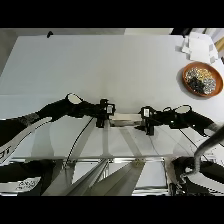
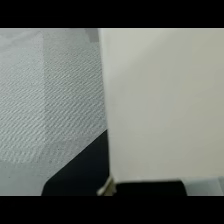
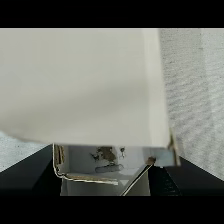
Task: Fold the box and place the chain.
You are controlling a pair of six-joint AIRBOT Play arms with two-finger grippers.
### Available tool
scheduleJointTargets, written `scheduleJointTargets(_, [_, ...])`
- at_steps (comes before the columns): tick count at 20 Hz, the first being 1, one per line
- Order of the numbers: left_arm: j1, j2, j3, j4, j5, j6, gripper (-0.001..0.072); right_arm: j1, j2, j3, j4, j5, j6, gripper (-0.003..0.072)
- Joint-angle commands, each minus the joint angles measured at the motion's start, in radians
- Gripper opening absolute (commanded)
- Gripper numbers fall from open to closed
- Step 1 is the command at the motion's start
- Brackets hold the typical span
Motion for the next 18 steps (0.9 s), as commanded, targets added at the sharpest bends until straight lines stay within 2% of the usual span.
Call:
scheduleJointTargets(1, [0.0,0.0,0.001,0.0,-0.008,-0.001,0.001,0.0,0.0,0.0,0.0,0.001,0.0,0.0335])
scheduleJointTargets(5, [0.0,0.0,0.001,0.0,-0.008,-0.001,0.0028,0.0,0.0,0.0,0.0,0.001,0.0,0.0335])
scheduleJointTargets(6, [0.0,0.0,0.001,0.0,-0.008,-0.001,0.0155,0.0,0.0,0.0,0.0,0.0,0.0,0.0335])
scheduleJointTargets(8, [0.0,0.0,0.001,0.0,-0.008,-0.001,0.0545,0.0,0.0,0.0,0.0,0.001,0.0,0.0335])
scheduleJointTargets(9, [0.002,0.001,0.001,0.0,-0.006,-0.001,0.0679,0.0,0.0,0.0,0.0,0.001,0.0,0.0335])
scheduleJointTargets(13, [0.014,0.014,0.0,0.002,-0.005,-0.005,0.0691,0.0,0.0,0.0,0.0,0.0,0.0,0.0335])
scheduleJointTargets(18, [0.034,0.107,0.0,0.019,-0.002,-0.005,0.0691,0.0,0.0,0.0,0.0,0.001,0.0,0.0335])
